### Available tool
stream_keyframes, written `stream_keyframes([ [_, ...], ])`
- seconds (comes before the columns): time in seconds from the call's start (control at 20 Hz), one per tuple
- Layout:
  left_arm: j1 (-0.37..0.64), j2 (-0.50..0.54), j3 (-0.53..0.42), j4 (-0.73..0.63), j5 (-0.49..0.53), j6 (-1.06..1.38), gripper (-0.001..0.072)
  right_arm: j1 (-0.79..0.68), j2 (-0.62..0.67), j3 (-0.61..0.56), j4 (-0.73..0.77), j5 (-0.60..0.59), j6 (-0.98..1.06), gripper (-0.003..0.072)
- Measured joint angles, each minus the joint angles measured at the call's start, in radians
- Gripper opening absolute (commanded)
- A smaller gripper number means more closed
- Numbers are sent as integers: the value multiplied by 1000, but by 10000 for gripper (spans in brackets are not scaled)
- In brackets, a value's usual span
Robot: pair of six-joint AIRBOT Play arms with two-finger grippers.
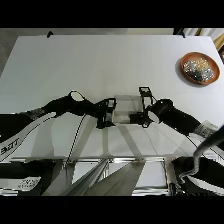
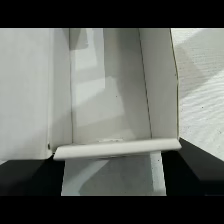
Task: Fold the box and place the chain.
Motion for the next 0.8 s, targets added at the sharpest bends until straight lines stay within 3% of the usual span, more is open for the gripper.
stream_keyframes([
  [0.05,0,0,0,0,0,2,208,0,-2,0,0,1,-4,172],
  [0.1,0,0,0,6,1,10,208,2,-5,0,5,-5,-11,266],
  [0.25,0,0,0,6,2,9,208,4,-11,0,6,-13,-10,262],
  [0.45,0,0,0,3,3,6,208,4,-16,0,-3,-7,-6,149],
  [0.5,0,0,0,3,3,6,208,4,-17,1,-5,-5,-6,13],
  [0.75,0,0,0,-2,1,0,208,4,-21,1,-4,1,-1,21],
  [0.8,0,0,0,-1,2,2,208,4,-19,0,-4,1,-3,131],
])
